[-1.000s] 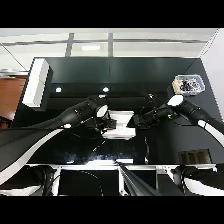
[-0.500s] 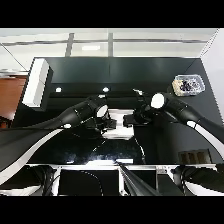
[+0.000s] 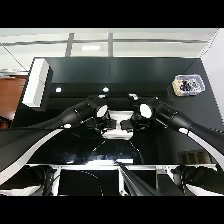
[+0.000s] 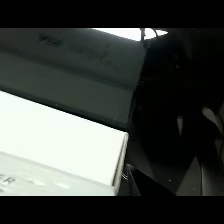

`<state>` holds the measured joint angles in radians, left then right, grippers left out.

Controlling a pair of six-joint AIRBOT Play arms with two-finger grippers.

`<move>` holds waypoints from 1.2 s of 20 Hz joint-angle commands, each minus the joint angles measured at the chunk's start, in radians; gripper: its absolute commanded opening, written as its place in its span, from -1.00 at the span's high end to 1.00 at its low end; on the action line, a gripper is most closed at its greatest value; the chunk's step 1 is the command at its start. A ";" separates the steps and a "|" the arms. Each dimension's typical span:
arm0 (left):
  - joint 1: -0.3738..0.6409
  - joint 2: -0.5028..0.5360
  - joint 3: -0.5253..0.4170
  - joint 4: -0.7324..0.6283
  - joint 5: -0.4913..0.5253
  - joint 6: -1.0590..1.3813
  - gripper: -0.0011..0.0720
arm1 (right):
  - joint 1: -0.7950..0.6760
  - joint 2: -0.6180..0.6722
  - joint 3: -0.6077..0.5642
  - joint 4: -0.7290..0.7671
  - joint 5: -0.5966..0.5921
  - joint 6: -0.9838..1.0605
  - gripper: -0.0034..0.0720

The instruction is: Fold the box and place the chain.

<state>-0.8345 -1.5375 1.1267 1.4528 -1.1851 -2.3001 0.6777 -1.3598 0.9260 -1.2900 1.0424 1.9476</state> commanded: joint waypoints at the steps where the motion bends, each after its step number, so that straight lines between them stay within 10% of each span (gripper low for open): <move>1: 0.001 0.000 0.001 0.000 -0.004 0.000 0.89 | 0.013 0.000 0.002 -0.058 0.001 0.097 0.01; 18: 0.003 0.000 0.001 0.000 0.001 0.000 0.89 | 0.021 -0.051 0.003 -0.015 0.007 0.260 0.13; 19: 0.003 0.000 0.001 0.000 -0.002 0.000 0.89 | 0.021 -0.051 0.003 -0.015 0.007 0.255 0.65; 24: 0.003 0.000 0.001 0.000 -0.003 0.000 0.89 | 0.021 -0.051 0.008 -0.017 0.013 0.251 0.89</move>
